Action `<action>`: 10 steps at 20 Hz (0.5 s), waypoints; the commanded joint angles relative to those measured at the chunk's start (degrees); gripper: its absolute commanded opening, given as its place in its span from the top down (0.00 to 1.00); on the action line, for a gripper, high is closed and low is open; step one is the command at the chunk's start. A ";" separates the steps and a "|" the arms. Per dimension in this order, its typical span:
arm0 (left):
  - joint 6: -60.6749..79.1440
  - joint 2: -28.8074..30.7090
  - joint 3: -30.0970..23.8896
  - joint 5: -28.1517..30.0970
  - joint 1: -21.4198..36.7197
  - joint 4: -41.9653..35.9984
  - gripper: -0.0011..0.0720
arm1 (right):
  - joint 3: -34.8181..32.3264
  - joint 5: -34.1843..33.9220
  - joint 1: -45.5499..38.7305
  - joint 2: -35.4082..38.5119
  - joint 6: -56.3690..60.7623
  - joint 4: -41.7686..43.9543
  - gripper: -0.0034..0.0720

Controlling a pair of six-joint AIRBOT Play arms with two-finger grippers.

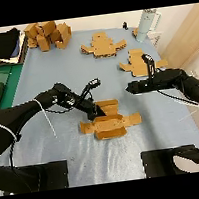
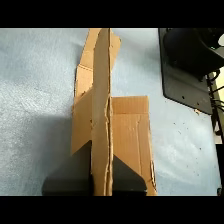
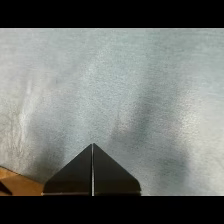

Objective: Fold the box.

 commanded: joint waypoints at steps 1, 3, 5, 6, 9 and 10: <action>-0.70 -0.04 0.04 0.22 -0.09 2.19 0.97 | 0.07 0.04 0.04 -0.02 0.00 -0.17 0.95; 0.04 -0.04 0.04 0.26 -0.07 2.19 0.97 | 0.07 0.02 0.04 -0.02 0.00 -0.24 0.95; 0.66 -0.04 0.04 0.39 0.04 2.21 0.97 | 0.07 -0.07 0.04 0.00 0.00 -0.24 0.95; 0.63 -0.04 0.04 0.37 0.04 2.21 0.97 | 0.07 -0.39 0.04 0.00 0.00 -0.24 0.95; 0.63 -0.04 0.04 0.35 0.02 2.14 0.97 | 0.13 -7.61 0.15 1.90 0.00 -0.55 0.95; 0.63 -0.04 0.04 0.37 0.02 2.14 0.97 | 0.09 -10.71 1.01 3.61 0.07 -1.92 0.95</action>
